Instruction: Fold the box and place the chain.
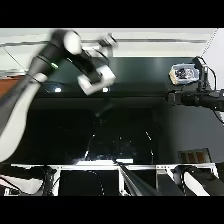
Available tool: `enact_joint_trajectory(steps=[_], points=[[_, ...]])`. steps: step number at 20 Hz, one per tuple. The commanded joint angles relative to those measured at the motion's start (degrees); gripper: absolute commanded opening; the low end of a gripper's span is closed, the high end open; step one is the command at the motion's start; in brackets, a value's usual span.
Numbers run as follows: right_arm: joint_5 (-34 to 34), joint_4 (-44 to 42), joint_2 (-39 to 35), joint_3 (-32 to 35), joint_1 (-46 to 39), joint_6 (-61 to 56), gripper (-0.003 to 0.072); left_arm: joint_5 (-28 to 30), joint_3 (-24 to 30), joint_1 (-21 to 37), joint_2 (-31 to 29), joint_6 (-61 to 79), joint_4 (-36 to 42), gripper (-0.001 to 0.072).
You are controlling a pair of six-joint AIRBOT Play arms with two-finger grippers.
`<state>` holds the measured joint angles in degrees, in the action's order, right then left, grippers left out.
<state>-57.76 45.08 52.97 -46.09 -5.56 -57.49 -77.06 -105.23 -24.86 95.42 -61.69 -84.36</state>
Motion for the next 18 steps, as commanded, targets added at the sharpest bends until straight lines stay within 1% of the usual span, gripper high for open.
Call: enact_joint_trajectory(steps=[1,2,3,6,9,11,14,15,18], points=[[0.04,-0.04,0.00,-0.02,-0.02,-0.57,0.0018,1.70,-6.78,13.81,-0.26,-10.78,-2.12,0.0219],[0.04,-0.09,0.00,-0.02,-0.02,-1.29,0.0018,4.52,-6.78,18.14,0.11,-11.74,-1.53,0.0219],[0.00,-0.42,0.00,-0.02,-0.02,-1.95,0.0018,5.95,-6.78,21.75,0.81,-12.52,-1.25,0.0220],[-0.11,-0.61,0.00,-0.02,-0.02,-2.27,0.0018,5.77,-6.84,31.80,3.32,-13.07,-0.98,0.0221],[-0.11,-0.63,0.00,-0.02,-0.02,-3.80,0.0018,7.61,-6.82,38.73,6.32,-13.75,-0.20,0.0228],[-0.70,-0.63,0.00,-0.02,-0.02,-5.81,0.0018,11.21,-6.86,41.33,8.85,-13.75,-0.20,0.0228],[-2.47,-0.61,0.00,-0.02,-0.02,-5.84,0.0018,17.27,-7.23,42.40,13.35,-13.73,-0.22,0.0228],[-2.62,-0.61,0.00,-0.02,-0.02,-5.84,0.0018,18.34,-8.15,42.40,15.13,-13.75,-0.20,0.0228],[-2.56,-0.61,0.00,-0.02,-0.02,-5.90,0.0018,18.34,-11.43,41.94,20.33,-13.68,-0.26,0.0229]])
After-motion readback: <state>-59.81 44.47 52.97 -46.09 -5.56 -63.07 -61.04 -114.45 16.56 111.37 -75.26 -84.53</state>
